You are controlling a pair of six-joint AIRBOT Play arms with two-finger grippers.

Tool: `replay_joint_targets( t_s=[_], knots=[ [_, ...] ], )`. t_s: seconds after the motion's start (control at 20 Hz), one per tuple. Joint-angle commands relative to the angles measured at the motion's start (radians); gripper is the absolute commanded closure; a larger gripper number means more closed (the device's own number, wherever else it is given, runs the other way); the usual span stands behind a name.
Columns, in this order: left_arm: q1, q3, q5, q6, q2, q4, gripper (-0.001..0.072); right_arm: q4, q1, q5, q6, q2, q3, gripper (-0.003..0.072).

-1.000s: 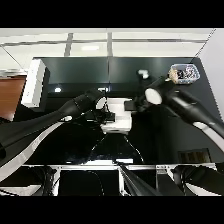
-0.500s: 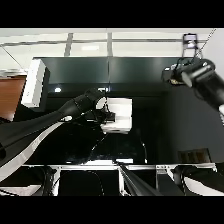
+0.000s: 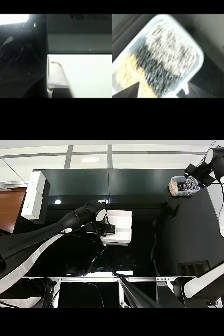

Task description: Fold the box and place the chain.

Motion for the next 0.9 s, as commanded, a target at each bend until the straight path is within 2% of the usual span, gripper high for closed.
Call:
replay_joint_targets(
  t_s=[0.0,0.5,0.65,0.75,0.85],
  knots=[
    [0.0,0.0,-0.017,0.001,0.0,0.0,0.0682,0.07,-0.051,0.0,0.0,-0.118,0.131,0.0019],
    [0.0,0.0,-0.018,0.001,0.0,0.0,0.0682,0.046,-0.055,-0.114,-0.012,-0.192,0.13,0.0019],
    [0.0,0.0,-0.018,0.001,0.0,0.0,0.0682,0.023,-0.059,-0.114,-0.012,-0.209,0.13,0.0021],
    [0.0,0.0,-0.018,0.001,0.0,0.0,0.0682,0.018,-0.059,-0.121,-0.015,-0.22,0.13,0.0147],
    [0.0,0.0,-0.018,0.001,0.0,0.0,0.0682,0.023,-0.058,-0.127,-0.036,-0.226,0.127,0.0146]
  ],
)
